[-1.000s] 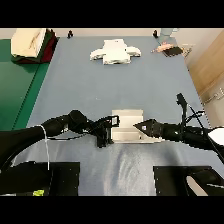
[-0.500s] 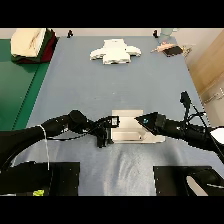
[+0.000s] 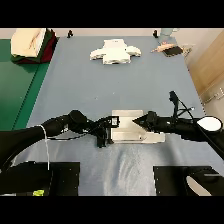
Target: Fold the box.
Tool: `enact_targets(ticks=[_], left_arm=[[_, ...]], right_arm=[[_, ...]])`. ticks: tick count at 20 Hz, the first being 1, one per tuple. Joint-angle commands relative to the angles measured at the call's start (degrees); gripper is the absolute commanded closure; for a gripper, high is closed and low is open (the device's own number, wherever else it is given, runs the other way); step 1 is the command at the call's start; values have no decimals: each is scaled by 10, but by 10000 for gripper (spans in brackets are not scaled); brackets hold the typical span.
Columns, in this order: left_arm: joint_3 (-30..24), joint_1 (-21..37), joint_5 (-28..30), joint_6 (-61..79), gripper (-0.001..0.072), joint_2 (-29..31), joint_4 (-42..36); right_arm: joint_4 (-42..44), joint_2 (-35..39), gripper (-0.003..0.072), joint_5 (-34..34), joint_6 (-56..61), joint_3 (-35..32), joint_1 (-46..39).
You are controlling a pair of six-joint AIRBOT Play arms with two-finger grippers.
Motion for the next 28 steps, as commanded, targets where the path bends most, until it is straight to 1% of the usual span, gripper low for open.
enact_targets(ticks=[1, 3, 6, 9, 12, 18, 22, 25, 28], left_arm=[[0, 0, -1, 0, 174, 0, 0], [0, 0, 0, 0, 174, 0, 0], [0, 0, 0, 0, 174, 0, 0], [0, 0, 0, 0, 174, 0, 0], [0, 0, 0, 0, 174, 0, 0], [0, 0, 0, 0, 174, 0, 0], [0, 0, 0, 0, 174, 0, 0], [0, 0, 0, 0, 174, 0, 0], [0, 0, -1, 0, 174, 0, 0]], right_arm=[[-106, -89, 681, 10, -38, 74, 6], [-165, -145, 681, 14, -38, 124, 6], [-203, -221, 681, 27, -43, 168, 6], [-215, -271, 681, 29, -73, 172, 6], [-219, -294, 681, 33, -101, 172, 16], [-244, -299, 681, 21, -125, 172, 60], [-247, -292, 681, 17, -138, 173, 65], [-259, -256, 681, 1, -141, 192, 64], [-287, -191, 681, 4, -140, 219, 61]])
